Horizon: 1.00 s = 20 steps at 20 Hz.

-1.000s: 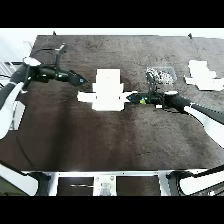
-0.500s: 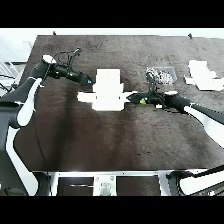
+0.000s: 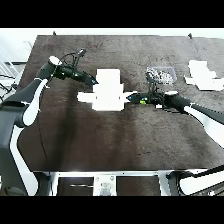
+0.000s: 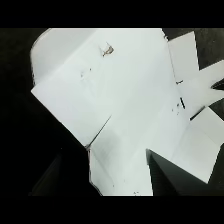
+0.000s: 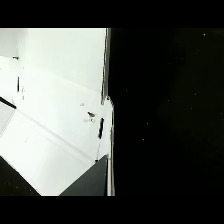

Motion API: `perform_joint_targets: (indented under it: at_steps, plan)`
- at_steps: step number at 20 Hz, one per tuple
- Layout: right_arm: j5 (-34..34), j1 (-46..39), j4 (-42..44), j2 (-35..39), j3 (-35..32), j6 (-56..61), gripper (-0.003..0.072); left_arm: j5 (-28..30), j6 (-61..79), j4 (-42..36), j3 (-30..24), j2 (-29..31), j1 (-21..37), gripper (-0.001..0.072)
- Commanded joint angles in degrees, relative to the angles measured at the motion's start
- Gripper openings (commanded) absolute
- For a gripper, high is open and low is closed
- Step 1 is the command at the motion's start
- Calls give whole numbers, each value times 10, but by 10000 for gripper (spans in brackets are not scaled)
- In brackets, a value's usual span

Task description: Fold the box and place the chain.

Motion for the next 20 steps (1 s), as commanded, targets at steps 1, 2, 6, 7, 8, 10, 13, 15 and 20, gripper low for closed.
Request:
perform_joint_targets:
  at_steps: [1,2,6,7,8,10,13,15,20]
  plan:
    - [0,0,0,0,0,-2,14,5,0,2,2,-7,-3,585]
    - [0,0,0,0,0,-2,14,0,-1,1,2,-15,-3,587]
    - [1,0,0,0,0,-4,14,-9,0,-19,3,-37,-3,587]
    - [1,0,0,0,0,-4,14,-9,6,-31,2,-37,-3,587]
    - [1,0,0,0,0,-4,15,-9,17,-44,3,-37,-3,586]
    - [1,0,0,0,0,-6,14,-10,26,-59,2,-37,-3,527]
    - [0,0,0,0,0,-6,14,-27,29,-61,2,-38,-3,526]
    - [0,0,0,0,0,-6,14,-52,31,-61,2,-41,-3,480]
    - [0,0,-1,0,0,-8,14,-63,40,-71,2,-47,-3,367]
